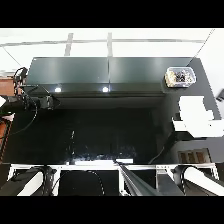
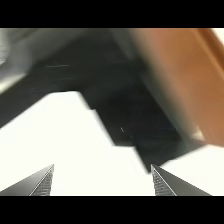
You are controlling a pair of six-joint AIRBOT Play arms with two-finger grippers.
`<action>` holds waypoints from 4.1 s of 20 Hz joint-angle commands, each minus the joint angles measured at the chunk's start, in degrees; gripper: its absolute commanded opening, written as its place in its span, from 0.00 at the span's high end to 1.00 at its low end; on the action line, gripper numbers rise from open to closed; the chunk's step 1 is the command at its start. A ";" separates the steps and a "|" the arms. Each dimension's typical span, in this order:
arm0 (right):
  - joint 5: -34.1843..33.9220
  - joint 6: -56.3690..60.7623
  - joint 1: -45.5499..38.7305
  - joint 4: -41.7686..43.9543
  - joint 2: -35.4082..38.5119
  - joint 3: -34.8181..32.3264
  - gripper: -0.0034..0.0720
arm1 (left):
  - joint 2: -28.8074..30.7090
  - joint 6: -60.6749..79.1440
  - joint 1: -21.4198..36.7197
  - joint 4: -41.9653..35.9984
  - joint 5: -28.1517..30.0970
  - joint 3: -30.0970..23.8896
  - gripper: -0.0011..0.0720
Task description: Fold the box and place the chain.
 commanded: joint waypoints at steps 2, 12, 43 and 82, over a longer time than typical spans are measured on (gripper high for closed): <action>3.93 -5.18 -14.45 -1.77 -6.69 4.83 0.01 | -0.13 -0.83 0.04 0.13 0.76 -0.33 0.01; 11.52 -36.39 -18.34 12.09 -17.14 5.64 0.02 | -0.13 -0.85 0.04 -0.44 0.61 -0.33 0.01; -17.77 -46.21 48.98 64.17 21.75 -35.45 0.93 | -7.17 19.85 -5.46 -28.06 -1.05 -2.23 0.01; -16.63 -45.59 51.69 62.58 21.70 -35.43 0.93 | -46.53 38.60 -20.76 -34.14 -29.94 20.15 0.95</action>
